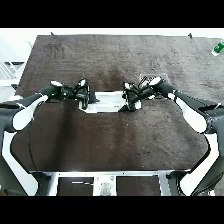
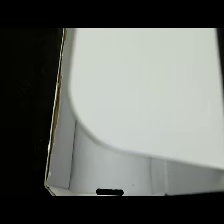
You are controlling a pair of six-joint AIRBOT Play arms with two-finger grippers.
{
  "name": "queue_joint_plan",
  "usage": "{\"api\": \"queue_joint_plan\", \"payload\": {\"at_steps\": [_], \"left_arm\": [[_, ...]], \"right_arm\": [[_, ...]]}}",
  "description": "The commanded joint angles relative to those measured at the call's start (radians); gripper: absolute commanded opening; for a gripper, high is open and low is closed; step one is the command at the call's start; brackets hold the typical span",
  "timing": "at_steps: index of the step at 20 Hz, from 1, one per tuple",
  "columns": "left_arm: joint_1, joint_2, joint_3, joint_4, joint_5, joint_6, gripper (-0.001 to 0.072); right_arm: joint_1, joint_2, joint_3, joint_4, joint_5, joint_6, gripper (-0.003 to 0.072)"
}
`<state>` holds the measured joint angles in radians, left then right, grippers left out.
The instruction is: Fold the box and place the chain.
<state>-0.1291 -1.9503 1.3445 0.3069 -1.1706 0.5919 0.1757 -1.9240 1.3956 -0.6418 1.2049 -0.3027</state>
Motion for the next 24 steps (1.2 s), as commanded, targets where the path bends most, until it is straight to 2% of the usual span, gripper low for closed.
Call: {"api": "queue_joint_plan", "payload": {"at_steps": [1, 8, 24], "left_arm": [[0.000, 0.000, 0.001, 0.000, 0.000, 0.000, 0.0023], [0.000, 0.000, 0.001, 0.000, 0.000, 0.000, 0.0022], [0.000, 0.000, 0.001, 0.000, 0.000, 0.000, 0.0023]], "right_arm": [[0.001, -0.010, 0.001, 0.003, 0.000, 0.040, 0.0604], [0.000, -0.010, 0.001, 0.003, -0.024, 0.093, 0.0605], [0.001, -0.010, 0.001, 0.005, -0.055, 0.082, 0.0604]]}}
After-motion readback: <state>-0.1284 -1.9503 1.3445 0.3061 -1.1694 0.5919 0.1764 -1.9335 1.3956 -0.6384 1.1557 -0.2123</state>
